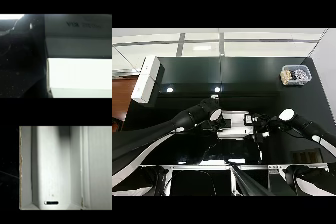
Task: Fold the box and place the chain.
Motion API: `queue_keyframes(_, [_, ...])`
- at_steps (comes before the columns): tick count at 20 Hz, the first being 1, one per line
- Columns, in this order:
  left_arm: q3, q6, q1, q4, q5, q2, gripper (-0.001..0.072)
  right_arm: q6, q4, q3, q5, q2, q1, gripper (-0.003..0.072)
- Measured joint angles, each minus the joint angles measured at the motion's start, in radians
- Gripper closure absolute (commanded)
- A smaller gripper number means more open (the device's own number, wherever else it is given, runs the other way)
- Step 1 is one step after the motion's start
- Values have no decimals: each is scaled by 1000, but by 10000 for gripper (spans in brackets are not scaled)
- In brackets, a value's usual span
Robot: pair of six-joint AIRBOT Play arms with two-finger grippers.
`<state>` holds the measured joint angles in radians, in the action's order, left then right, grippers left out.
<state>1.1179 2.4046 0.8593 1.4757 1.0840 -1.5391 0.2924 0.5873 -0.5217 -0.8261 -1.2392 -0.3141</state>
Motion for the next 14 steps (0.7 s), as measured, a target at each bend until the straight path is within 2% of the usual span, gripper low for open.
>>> queue_keyframes(10, [0,1,0,8,-23,0,687,-16,-12,0,13,0,0,624])
queue_keyframes(11, [0,0,0,8,-24,0,686,-24,-13,0,14,0,0,536])
queue_keyframes(12, [0,0,0,8,-25,0,686,-32,-13,0,14,0,0,249])
queue_keyframes(13, [0,0,0,8,-26,0,686,-37,-13,0,14,0,0,58])
queue_keyframes(14, [0,3,0,8,-30,0,686,-48,-18,0,21,0,0,58])
